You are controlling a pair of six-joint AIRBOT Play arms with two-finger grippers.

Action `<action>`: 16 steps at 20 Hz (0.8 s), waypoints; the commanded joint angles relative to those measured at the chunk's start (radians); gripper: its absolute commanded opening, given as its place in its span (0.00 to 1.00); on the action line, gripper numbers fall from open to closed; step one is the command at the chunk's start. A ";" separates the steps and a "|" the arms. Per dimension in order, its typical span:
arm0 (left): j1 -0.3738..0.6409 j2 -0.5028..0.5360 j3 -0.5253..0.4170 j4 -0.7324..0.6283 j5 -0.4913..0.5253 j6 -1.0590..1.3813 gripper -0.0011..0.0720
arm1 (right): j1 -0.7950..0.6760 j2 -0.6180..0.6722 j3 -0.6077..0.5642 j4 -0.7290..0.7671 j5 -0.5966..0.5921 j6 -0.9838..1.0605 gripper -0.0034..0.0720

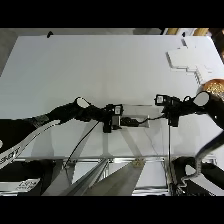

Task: Fold the box and place the chain.

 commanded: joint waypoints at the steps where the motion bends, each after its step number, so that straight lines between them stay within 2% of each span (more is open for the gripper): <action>1: 0.001 0.001 0.001 0.000 0.000 0.000 0.39 | -0.001 -0.042 -0.003 -0.003 -0.002 -0.021 0.30; 5: 0.001 0.001 0.001 0.000 0.000 0.000 0.39 | -0.001 -0.078 -0.003 -0.002 -0.014 -0.021 0.30; 10: 0.001 0.001 0.001 0.000 0.000 0.000 0.39 | -0.001 -0.079 -0.003 -0.003 -0.021 -0.019 0.23; 11: 0.001 0.001 0.001 0.000 0.000 0.000 0.39 | -0.001 -0.076 -0.003 -0.009 0.003 -0.015 0.06; 16: 0.001 0.001 0.001 0.000 0.000 0.000 0.39 | -0.001 0.008 -0.003 -0.059 0.116 -0.007 0.06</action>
